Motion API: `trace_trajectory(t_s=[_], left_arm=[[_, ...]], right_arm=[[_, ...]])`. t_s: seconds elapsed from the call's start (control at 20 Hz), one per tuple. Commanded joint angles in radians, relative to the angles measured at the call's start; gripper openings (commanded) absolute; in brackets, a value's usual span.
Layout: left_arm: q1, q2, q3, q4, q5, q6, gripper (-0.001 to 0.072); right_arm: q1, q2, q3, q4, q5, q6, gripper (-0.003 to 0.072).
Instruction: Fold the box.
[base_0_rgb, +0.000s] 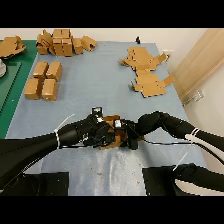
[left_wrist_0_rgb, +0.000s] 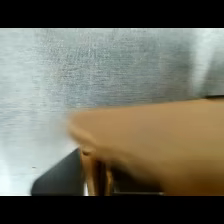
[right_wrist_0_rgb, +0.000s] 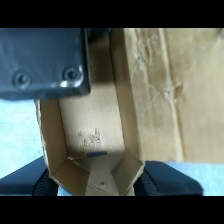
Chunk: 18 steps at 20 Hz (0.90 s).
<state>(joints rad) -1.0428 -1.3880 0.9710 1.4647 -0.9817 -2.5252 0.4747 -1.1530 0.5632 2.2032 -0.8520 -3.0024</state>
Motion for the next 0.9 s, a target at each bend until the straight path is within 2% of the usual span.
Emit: trace_trajectory(t_s=[0.0, 0.05, 0.55, 0.6, 0.65, 0.7, 0.85], left_arm=[[0.004, -0.002, 0.0, -0.002, 0.013, 0.005, 0.0062], [0.004, -0.002, 0.0, -0.002, 0.014, 0.005, 0.0013], [0.004, -0.002, 0.0, 0.002, 0.012, 0.024, 0.0018], [0.004, -0.002, 0.0, 0.002, 0.013, 0.025, 0.0213], [0.006, -0.002, 0.0, 0.002, 0.011, 0.024, 0.0456], [0.01, -0.002, 0.0, -0.001, 0.008, 0.024, 0.0485], [0.02, 0.014, 0.0, 0.004, 0.002, 0.024, 0.0485]], right_arm=[[0.001, 0.0, -0.001, 0.0, -0.003, 0.0, 0.057], [0.001, 0.0, -0.001, 0.0, -0.003, 0.0, 0.057], [0.001, 0.0, -0.001, 0.0, -0.003, 0.0, 0.057], [0.001, 0.0, -0.001, 0.0, -0.003, 0.0, 0.057], [0.001, 0.0, -0.001, 0.0, -0.003, 0.0, 0.057], [0.001, 0.0, -0.001, 0.0, -0.003, 0.0, 0.057], [0.001, 0.0, -0.001, 0.0, -0.003, 0.0, 0.057]])
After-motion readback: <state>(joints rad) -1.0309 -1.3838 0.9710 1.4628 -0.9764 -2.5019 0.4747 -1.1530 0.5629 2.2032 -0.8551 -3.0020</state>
